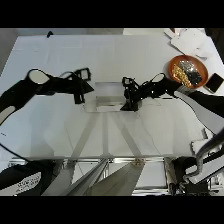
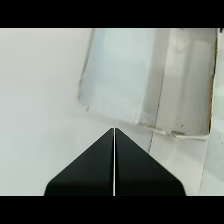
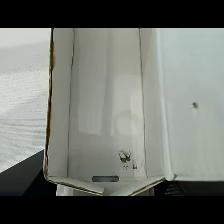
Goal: Fold the box and place the chain.
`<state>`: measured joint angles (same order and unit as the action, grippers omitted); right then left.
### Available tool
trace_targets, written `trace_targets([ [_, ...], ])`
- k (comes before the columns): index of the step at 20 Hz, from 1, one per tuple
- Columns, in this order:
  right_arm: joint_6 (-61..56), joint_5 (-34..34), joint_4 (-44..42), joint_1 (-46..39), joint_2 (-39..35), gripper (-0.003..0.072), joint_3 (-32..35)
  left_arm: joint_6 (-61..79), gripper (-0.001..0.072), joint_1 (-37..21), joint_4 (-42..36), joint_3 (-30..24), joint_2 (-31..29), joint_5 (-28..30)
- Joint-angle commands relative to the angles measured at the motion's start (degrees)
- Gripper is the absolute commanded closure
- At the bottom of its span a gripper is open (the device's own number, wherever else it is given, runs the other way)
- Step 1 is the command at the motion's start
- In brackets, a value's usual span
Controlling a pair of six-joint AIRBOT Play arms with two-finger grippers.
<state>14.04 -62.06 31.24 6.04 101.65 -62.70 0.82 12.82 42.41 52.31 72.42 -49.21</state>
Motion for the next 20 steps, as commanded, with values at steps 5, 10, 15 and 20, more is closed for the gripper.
trace_targets([
  [5,-0.1,0.1,0.0,0.0,0.0,0.0158,0.0,-47.5,0.0703,-4.8,26.4,0.0,-1.5,-5.8],
  [10,-0.1,0.1,0.0,0.0,0.0,0.0158,0.0,-66.7,0.0705,-2.1,24.1,0.0,6.8,-9.5],
  [15,-0.1,0.1,0.0,0.0,0.0,0.0158,0.0,-69.0,0.0705,0.9,18.5,0.0,10.7,-9.2],
  [20,-0.1,0.1,0.0,0.0,0.0,0.0158,0.0,-69.1,0.0704,1.2,14.5,0.0,10.7,-9.1],
])
